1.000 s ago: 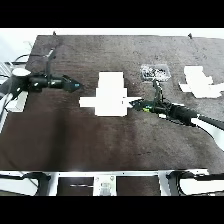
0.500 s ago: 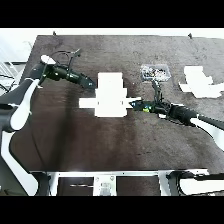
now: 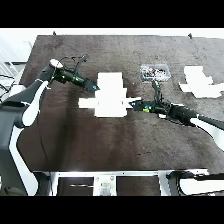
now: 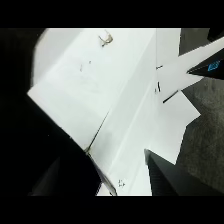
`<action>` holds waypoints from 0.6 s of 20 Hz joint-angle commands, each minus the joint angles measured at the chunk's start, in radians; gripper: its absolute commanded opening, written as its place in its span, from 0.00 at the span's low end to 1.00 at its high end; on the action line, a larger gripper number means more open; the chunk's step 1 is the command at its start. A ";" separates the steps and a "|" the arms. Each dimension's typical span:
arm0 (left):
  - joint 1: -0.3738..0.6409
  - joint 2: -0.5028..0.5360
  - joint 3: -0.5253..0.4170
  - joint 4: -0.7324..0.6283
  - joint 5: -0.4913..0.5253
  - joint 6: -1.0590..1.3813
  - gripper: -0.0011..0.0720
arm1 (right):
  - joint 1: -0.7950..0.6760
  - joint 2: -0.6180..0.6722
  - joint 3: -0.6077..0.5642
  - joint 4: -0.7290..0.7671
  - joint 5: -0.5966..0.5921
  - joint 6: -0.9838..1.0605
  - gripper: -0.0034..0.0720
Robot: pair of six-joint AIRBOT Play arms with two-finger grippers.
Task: Fold the box and place the chain.
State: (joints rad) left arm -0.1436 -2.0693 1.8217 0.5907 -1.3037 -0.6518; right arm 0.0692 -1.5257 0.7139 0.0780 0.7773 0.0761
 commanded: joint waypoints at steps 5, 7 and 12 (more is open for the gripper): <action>-0.027 -0.013 0.008 0.002 0.042 0.027 0.78 | 0.000 -0.001 0.001 0.000 0.001 -0.002 0.04; -0.027 -0.013 0.008 0.002 0.045 0.024 0.66 | 0.000 -0.001 0.001 0.001 0.001 -0.002 0.04; -0.029 -0.013 0.008 0.005 0.029 0.033 0.50 | 0.000 -0.001 0.001 0.000 0.001 -0.002 0.04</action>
